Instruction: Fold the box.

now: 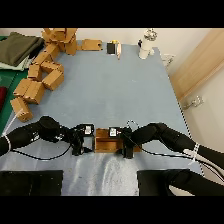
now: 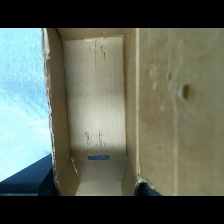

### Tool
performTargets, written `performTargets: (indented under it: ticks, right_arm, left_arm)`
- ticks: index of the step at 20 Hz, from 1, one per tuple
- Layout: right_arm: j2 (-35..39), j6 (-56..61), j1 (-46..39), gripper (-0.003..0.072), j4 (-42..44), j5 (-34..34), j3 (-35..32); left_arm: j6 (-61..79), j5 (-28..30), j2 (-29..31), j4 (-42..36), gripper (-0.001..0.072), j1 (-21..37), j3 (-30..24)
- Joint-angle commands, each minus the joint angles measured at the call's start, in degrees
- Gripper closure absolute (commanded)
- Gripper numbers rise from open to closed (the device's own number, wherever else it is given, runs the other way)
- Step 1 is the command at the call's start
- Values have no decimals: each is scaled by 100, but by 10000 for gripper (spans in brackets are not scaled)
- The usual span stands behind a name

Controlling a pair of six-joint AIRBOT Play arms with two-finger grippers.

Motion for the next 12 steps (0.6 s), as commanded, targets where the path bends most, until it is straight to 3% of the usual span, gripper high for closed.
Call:
performTargets:
  ticks: [1,4,12]
  right_arm:
    - [4,-4,4,187,-2,4,4]
    - [4,-4,4,187,-2,2,4]
    - [4,-4,4,187,-2,4,4]
  left_arm:
    - [-81,-20,0,-153,22,-140,9]
    - [-81,39,-4,-516,22,-319,9]
    - [-216,431,-7,-549,22,-511,13]
